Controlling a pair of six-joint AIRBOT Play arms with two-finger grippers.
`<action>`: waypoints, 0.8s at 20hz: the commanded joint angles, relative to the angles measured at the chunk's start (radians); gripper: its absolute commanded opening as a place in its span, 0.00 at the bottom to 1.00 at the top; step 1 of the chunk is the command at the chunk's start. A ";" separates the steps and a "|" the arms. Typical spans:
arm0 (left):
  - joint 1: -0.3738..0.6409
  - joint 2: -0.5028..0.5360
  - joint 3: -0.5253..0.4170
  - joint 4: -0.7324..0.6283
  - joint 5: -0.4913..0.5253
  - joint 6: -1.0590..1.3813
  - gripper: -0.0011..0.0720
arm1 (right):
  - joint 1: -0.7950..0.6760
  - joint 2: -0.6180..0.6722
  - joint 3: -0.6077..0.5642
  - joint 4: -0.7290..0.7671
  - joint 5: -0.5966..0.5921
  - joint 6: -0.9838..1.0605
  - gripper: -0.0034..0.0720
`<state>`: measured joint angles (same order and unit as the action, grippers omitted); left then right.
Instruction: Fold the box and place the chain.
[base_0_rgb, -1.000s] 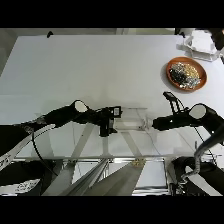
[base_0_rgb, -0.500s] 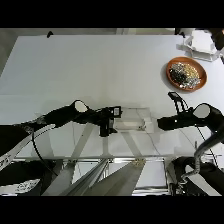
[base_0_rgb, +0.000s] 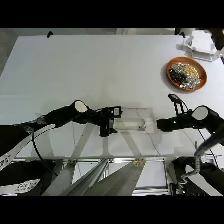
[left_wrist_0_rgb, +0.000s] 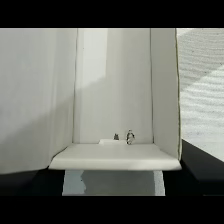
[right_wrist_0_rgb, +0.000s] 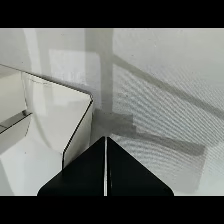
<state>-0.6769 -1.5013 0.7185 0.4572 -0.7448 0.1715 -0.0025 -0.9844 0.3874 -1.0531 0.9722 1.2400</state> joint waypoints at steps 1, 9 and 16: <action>0.000 0.000 0.000 0.000 0.000 0.000 0.61 | -0.001 -0.014 -0.008 0.048 -0.013 -0.032 0.07; 0.000 0.000 0.000 0.000 0.000 0.000 0.61 | -0.001 -0.024 -0.008 0.102 -0.003 -0.074 0.07; 0.000 0.000 0.000 0.000 0.000 0.000 0.61 | -0.001 -0.022 -0.008 0.021 0.003 -0.027 0.08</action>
<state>-0.6769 -1.5013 0.7185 0.4572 -0.7448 0.1719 -0.0036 -1.0077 0.3801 -0.9627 0.9794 1.1599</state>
